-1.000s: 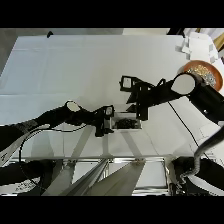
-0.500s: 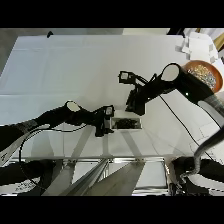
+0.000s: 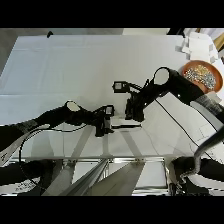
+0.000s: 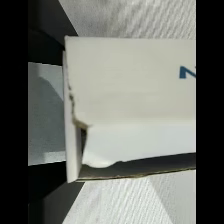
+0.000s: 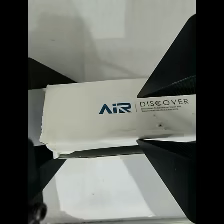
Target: Fold the box and place the chain.
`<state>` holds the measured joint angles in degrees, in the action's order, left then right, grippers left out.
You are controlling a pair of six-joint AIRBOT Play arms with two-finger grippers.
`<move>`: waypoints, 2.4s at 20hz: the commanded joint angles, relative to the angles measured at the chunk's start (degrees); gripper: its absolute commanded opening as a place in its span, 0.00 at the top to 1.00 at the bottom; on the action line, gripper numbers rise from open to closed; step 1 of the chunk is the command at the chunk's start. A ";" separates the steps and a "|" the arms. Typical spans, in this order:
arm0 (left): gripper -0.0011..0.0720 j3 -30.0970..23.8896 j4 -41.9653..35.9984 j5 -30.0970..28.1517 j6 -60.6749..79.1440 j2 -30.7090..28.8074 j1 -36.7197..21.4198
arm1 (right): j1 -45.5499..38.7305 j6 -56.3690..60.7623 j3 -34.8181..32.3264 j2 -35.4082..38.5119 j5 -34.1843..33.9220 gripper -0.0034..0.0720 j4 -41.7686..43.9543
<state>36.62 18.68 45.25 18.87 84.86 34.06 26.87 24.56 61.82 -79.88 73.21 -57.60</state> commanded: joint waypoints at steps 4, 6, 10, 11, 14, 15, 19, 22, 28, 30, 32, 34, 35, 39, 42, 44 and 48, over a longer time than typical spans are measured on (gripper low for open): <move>0.45 0.00 0.17 -0.02 0.15 -0.04 -0.04 | 2.82 3.19 -0.07 3.30 -1.92 0.67 -4.13; 0.45 0.00 0.17 -0.02 0.15 -0.04 -0.02 | 3.63 4.11 -0.85 3.63 -1.75 0.70 -4.09; 0.45 0.00 0.17 -0.02 0.15 -0.04 -0.02 | 5.11 4.11 -4.57 3.63 -2.34 0.72 -4.02; 0.45 0.00 0.17 -0.02 0.15 -0.04 -0.02 | 5.09 4.11 -5.11 3.63 -2.40 0.72 -3.78; 0.45 0.00 0.17 -0.02 0.15 -0.04 -0.04 | 5.09 4.11 -5.42 3.63 -3.48 0.72 -2.89; 0.45 0.00 0.17 -0.02 0.15 -0.04 -0.04 | 5.09 4.11 -5.42 3.63 -3.85 0.72 -2.62; 0.45 0.00 0.17 -0.02 0.15 -0.04 -0.02 | 5.09 4.11 -5.42 3.69 -3.56 0.72 -2.29; 0.45 0.00 0.17 -0.02 0.15 -0.04 -0.02 | 5.09 4.11 -5.42 4.00 -2.91 0.71 -1.66; 0.45 0.00 0.17 -0.02 0.15 -0.04 -0.02 | 5.07 4.04 -5.40 10.67 -6.88 0.56 -0.85; 0.45 0.00 0.17 -0.04 0.15 -0.04 -0.02 | 5.07 4.09 -5.40 12.37 -6.62 0.56 0.39; 0.45 0.00 0.17 -0.02 0.15 -0.04 -0.02 | 4.15 4.11 -5.42 13.64 -6.47 0.71 3.58; 0.45 0.00 0.17 -0.02 0.15 -0.04 -0.02 | 1.46 3.98 -6.40 13.75 -6.71 0.93 11.63; 0.45 0.00 0.20 -0.02 0.15 -0.04 -0.02 | -0.02 2.34 -8.24 13.73 -7.61 0.93 16.81; 0.45 0.00 0.17 -0.02 0.15 -0.04 -0.02 | -2.93 -1.14 -18.05 13.73 -13.35 0.93 23.12; 0.45 0.00 0.17 -0.02 0.15 -0.04 -0.02 | -2.95 -1.42 -22.62 13.29 -16.17 0.93 23.12; 0.45 0.00 0.17 -0.02 0.15 -0.04 -0.02 | -2.95 -2.19 -24.15 13.16 -16.04 0.93 23.12; 0.45 0.00 0.17 -0.02 0.15 -0.04 -0.02 | -2.95 -2.25 -24.98 13.14 -16.70 0.93 22.86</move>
<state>36.64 18.85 45.25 19.00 84.86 34.06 24.01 22.68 38.04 -66.67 57.34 -35.05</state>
